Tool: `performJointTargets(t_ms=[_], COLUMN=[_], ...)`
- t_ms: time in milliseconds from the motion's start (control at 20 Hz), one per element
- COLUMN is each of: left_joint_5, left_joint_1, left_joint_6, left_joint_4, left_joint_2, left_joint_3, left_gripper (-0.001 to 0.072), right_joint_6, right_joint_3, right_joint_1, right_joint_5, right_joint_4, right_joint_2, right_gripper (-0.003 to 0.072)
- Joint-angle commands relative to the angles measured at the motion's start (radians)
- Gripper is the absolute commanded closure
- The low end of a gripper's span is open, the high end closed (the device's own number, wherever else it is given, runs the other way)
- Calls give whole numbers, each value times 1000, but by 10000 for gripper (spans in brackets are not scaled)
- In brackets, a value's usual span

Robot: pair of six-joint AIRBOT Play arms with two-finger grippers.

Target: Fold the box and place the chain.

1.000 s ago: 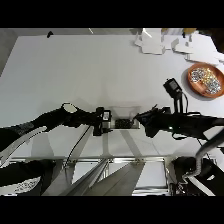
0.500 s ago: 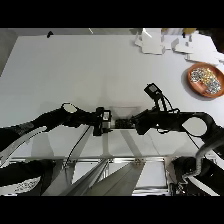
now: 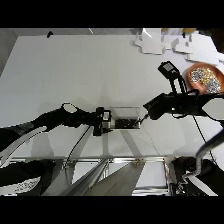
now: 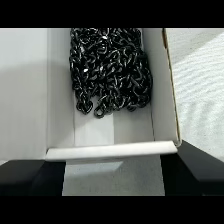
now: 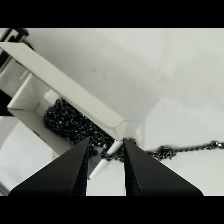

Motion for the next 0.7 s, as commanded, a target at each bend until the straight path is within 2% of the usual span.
performJointTargets(t_ms=[0, 200, 300, 400, 550, 650], left_joint_5=[0, 0, 0, 0, 0, 0], left_joint_1=[-1, -1, -1, -1, -1, -1], left_joint_6=[0, 0, 0, 0, 0, 0], left_joint_4=[0, 0, 0, 0, 0, 0], left_joint_2=[1, 1, 1, 1, 1, 1], left_joint_3=[0, 0, 0, 0, 0, 0], left_gripper=[499, 499, 499, 499, 499, 499], right_joint_6=[-60, -138, -306, -481, -837, -1001], right_joint_3=[11, 4, -17, -43, -82, -108], right_joint_1=[-19, -21, -24, -24, -24, -24], right_joint_5=[37, 25, 21, 18, 39, 41], right_joint_4=[59, -97, -95, -86, -79, -76], right_joint_2=[-1, -24, -68, -133, -217, -246], right_gripper=[472, 467, 470, 509, 507, 508])
